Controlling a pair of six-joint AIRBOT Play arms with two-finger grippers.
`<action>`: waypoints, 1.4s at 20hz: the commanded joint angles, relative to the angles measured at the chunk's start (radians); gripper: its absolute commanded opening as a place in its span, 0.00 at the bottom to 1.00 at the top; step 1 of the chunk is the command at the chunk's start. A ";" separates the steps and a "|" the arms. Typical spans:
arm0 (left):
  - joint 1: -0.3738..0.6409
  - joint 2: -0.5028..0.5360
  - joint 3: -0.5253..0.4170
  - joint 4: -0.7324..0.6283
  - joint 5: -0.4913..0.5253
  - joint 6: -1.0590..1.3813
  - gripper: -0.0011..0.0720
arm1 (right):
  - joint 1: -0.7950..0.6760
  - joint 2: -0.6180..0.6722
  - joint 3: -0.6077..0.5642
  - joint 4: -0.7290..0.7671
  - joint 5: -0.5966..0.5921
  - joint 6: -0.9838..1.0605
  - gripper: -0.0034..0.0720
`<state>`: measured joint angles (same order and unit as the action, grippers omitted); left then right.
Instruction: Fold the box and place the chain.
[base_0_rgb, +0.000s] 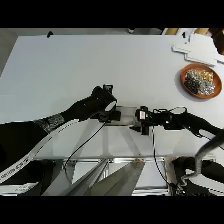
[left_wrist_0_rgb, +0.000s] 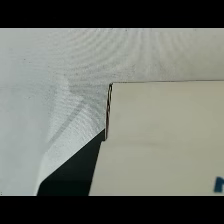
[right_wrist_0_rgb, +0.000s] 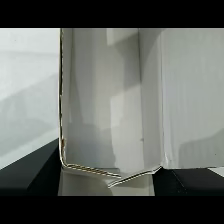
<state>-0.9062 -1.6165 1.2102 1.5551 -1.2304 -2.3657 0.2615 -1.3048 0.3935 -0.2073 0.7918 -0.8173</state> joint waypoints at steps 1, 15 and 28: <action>-0.002 -0.003 -0.001 -0.003 0.011 0.005 0.02 | 0.000 0.000 0.001 0.002 0.002 -0.002 0.59; -0.001 -0.003 -0.001 -0.003 0.011 0.009 0.05 | 0.000 0.000 0.001 0.002 0.002 -0.002 0.59; 0.123 0.246 -0.001 -0.036 -0.148 0.430 0.42 | 0.000 0.000 0.001 0.002 0.002 -0.002 0.59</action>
